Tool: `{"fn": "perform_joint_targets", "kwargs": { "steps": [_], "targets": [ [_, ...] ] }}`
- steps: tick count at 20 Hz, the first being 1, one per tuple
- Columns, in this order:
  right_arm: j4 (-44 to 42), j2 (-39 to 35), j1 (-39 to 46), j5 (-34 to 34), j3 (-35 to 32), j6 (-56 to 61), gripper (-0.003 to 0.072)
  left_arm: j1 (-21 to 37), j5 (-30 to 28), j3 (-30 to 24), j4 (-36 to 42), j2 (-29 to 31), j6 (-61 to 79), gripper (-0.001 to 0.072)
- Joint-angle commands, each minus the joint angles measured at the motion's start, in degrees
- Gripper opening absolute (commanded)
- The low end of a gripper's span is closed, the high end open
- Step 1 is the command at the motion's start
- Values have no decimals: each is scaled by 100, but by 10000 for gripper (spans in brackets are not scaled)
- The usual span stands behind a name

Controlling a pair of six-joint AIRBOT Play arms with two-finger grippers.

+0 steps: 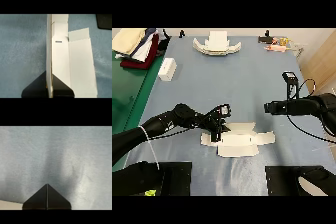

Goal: Fold the box.

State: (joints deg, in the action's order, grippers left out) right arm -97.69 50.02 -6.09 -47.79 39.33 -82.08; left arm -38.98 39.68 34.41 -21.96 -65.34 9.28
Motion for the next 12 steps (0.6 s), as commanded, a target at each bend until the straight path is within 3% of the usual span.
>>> {"fn": "perform_joint_targets", "kwargs": {
  "steps": [1, 5, 9, 12],
  "targets": [
    [-9, 4, -2, -103, -2, -2, 5, 2, 184, -2, -42, -81, 9, 12],
    [-111, -11, -4, -579, -2, -177, 4, 4, 236, -2, -37, -81, 9, 12],
    [-505, -295, -9, -1668, -2, -546, 3, 4, 234, -2, -35, -81, 11, 13],
    [-717, -960, -240, -2540, -33, -942, 2, 4, 236, -2, -35, -81, 11, 12]
  ]
}}
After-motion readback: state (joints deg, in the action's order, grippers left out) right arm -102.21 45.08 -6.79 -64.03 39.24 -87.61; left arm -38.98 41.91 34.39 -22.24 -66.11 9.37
